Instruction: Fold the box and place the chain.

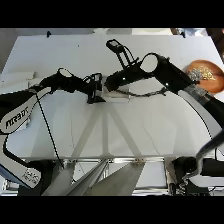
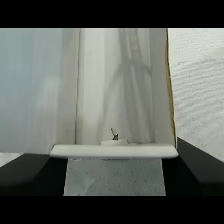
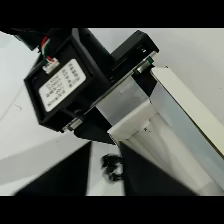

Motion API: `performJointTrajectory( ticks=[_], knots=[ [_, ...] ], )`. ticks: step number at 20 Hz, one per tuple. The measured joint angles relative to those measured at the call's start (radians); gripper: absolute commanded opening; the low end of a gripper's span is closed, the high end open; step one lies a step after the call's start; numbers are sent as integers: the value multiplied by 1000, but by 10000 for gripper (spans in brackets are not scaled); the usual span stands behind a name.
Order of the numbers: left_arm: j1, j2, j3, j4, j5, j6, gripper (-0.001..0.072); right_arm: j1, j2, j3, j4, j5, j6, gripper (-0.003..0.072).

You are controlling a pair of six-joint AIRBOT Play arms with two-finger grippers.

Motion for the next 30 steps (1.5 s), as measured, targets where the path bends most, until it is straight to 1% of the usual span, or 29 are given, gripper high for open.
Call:
performJointTrajectory(
  ticks=[4, 7, 11, 15, 18, 19, 20, 21, 26, 30],
  knots=[
    [0, 0, 0, 0, 0, 0, 162, -16, -5, 1, -21, 26, -11, 340],
    [0, 0, 0, 0, 0, 0, 162, -56, 24, 1, -59, 57, -14, 340],
    [0, 0, 0, 0, 0, 0, 162, -167, 74, 3, -203, 119, 40, 340],
    [0, 0, 0, 0, 0, 0, 162, -307, 84, 0, -402, 212, 142, 343],
    [0, 0, 0, 0, 0, 0, 162, -377, 56, -3, -520, 255, 210, 348],
    [0, 0, 0, 0, 0, 0, 162, -389, 41, -4, -550, 263, 228, 365],
    [0, 0, 0, 0, 0, 0, 162, -399, 23, -4, -579, 271, 247, 431],
    [0, 0, 0, 0, 0, 0, 162, -406, 1, -4, -607, 275, 267, 465],
    [0, 0, 0, 0, 0, 0, 162, -421, -106, -5, -716, 323, 328, 464],
    [0, 0, 0, 0, 0, 0, 162, -423, -151, -5, -779, 344, 367, 454]
  ],
)
